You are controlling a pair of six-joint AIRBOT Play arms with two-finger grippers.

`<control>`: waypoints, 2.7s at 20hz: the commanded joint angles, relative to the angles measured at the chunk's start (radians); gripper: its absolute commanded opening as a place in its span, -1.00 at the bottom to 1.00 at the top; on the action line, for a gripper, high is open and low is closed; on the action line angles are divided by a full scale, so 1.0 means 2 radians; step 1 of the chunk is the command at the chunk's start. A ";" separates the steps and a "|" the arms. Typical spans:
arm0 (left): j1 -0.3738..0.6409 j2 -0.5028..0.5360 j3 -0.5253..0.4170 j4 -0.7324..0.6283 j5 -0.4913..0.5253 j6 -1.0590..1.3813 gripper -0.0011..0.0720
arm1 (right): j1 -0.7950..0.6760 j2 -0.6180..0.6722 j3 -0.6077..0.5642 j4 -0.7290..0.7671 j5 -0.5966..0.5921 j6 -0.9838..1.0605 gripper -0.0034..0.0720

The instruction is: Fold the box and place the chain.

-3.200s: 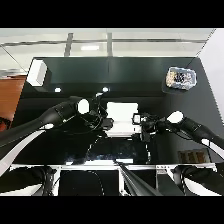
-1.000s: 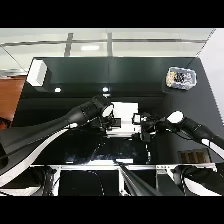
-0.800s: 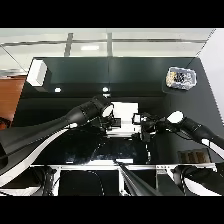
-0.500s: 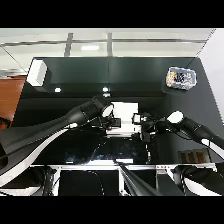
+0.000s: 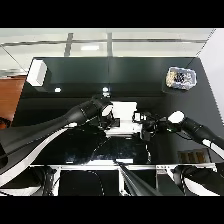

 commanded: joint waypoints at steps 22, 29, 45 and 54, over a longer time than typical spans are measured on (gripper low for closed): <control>0.000 0.000 0.000 -0.003 0.016 0.000 -0.89 | 0.000 0.036 0.000 0.060 0.052 0.044 -0.55; 0.000 0.000 0.000 -0.002 0.022 0.000 -0.89 | 0.000 0.011 0.000 0.075 0.051 0.048 -0.54; 0.001 0.000 0.000 -0.002 0.017 0.000 -0.89 | -0.232 0.125 0.101 -0.287 0.187 0.660 -0.88; 0.001 0.000 0.000 -0.002 0.020 0.000 -0.89 | -0.333 0.052 -0.029 -0.051 0.201 0.671 -0.88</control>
